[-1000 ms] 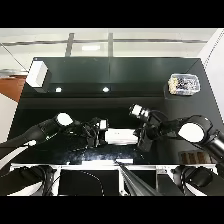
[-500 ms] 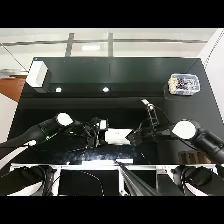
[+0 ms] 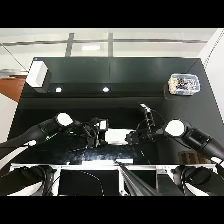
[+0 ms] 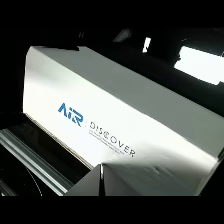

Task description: Fold the box and place the chain.

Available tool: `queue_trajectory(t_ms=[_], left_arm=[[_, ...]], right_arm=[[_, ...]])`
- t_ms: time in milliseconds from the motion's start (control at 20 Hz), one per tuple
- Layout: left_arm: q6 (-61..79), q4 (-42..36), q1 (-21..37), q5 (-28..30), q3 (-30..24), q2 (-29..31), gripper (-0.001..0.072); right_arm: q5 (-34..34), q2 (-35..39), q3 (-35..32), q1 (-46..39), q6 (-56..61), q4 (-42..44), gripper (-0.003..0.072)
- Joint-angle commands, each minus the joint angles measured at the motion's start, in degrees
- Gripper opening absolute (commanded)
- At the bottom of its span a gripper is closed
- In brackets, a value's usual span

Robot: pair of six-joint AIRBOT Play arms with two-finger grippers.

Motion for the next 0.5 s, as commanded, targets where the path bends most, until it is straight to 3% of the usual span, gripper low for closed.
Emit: queue_trajectory(t_ms=[0, 50, 100, 300, 450], left_arm=[[-0.1, 0.0, 0.0, 0.0, 0.0, 0.1, 0.0554], [-0.2, 0.0, 0.3, -0.3, 0.0, 0.5, 0.0668], [-1.1, 0.1, 0.7, -0.4, 0.0, 1.6, 0.0712], [-14.2, 8.3, 3.4, -1.5, 0.1, 10.4, 0.0715], [-26.0, 16.1, 4.6, -9.5, 2.0, 15.4, 0.0714]], right_arm=[[1.9, 1.1, 2.2, -0.6, -1.6, -0.3, 0.0033], [3.3, 2.1, 3.9, -1.7, -1.7, -1.0, 0.0033], [5.4, 3.4, 5.9, -3.1, -1.7, -2.4, 0.0033], [13.2, 8.4, 12.0, -11.5, -1.7, -9.7, 0.0033], [15.8, 9.8, 12.6, -19.2, -1.7, -13.0, 0.0032]])
